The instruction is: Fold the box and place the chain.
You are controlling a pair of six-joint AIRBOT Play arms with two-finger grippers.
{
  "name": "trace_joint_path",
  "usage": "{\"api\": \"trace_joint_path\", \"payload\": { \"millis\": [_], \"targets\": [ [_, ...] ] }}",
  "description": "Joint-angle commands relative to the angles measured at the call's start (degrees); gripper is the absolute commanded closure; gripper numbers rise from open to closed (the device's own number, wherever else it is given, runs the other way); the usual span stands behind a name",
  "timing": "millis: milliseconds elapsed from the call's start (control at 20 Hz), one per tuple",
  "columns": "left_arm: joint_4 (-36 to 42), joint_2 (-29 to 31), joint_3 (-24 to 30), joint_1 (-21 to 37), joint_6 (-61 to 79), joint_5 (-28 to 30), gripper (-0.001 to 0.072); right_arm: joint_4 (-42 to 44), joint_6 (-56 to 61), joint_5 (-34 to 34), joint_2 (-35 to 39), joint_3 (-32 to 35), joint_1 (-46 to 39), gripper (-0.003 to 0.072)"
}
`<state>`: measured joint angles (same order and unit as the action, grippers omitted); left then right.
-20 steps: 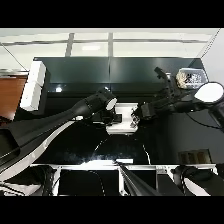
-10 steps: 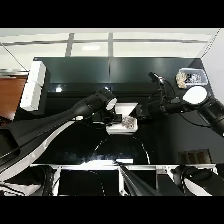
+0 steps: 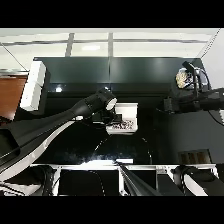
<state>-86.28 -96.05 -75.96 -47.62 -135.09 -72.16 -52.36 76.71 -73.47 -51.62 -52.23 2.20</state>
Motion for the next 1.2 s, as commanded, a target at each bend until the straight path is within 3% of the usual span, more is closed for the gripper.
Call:
{"api": "trace_joint_path", "payload": {
  "millis": [0, 250, 300, 350, 400, 450, 750, 850, 900, 1000, 1100, 1150],
  "targets": [
    [-0.07, -0.02, 0.04, 0.00, 0.00, 0.31, 0.0684, -1.81, -2.08, -0.61, 1.49, -0.22, -1.79, 0.0404],
    [-0.39, 0.02, 0.00, 0.20, -0.48, -0.09, 0.0683, -1.88, -2.27, -0.42, 1.49, -0.11, -1.79, 0.0404],
    [-0.26, 0.17, -0.02, 0.22, -0.81, -0.28, 0.0645, -1.88, -2.62, -0.28, 1.49, -0.11, -1.79, 0.0404],
    [-0.42, 0.59, -0.04, 0.22, -1.66, -0.35, 0.0454, -1.90, -2.84, -0.11, 1.46, -0.11, -1.79, 0.0404],
    [-0.46, 1.38, -0.04, 0.17, -1.70, -0.33, 0.0175, -1.90, -2.84, 0.09, 1.49, -0.11, -1.79, 0.0404],
    [-0.61, 2.64, -0.04, 0.17, -1.70, -0.37, 0.0021, -1.90, -2.84, 0.33, 1.46, -0.11, -1.81, 0.0404],
    [-6.84, 14.47, 1.40, -0.09, 12.96, -4.20, 0.0016, -1.92, -2.80, 0.66, 1.46, -0.11, -1.81, 0.0403],
    [-13.86, 19.34, 6.43, 1.73, 14.49, -7.04, 0.0016, -1.90, -2.82, 0.68, 1.46, -0.11, -1.81, 0.0403],
    [-13.53, 21.75, 10.12, 5.11, 14.62, -6.51, 0.0017, -1.90, -2.82, 0.68, 1.46, -0.11, -1.81, 0.0403],
    [-4.90, 26.27, 17.42, 13.97, 17.79, 1.99, 0.0018, -1.90, -2.80, 0.68, 1.46, -0.11, -1.81, 0.0403],
    [12.79, 29.42, 24.17, 21.79, 33.79, 14.21, 0.0017, -1.88, -2.80, 0.85, 1.46, -0.11, -1.81, 0.0403],
    [24.28, 30.18, 27.26, 24.92, 48.19, 18.27, 0.0017, -1.88, -2.80, 0.85, 1.46, -0.11, -1.81, 0.0403]
  ]
}}
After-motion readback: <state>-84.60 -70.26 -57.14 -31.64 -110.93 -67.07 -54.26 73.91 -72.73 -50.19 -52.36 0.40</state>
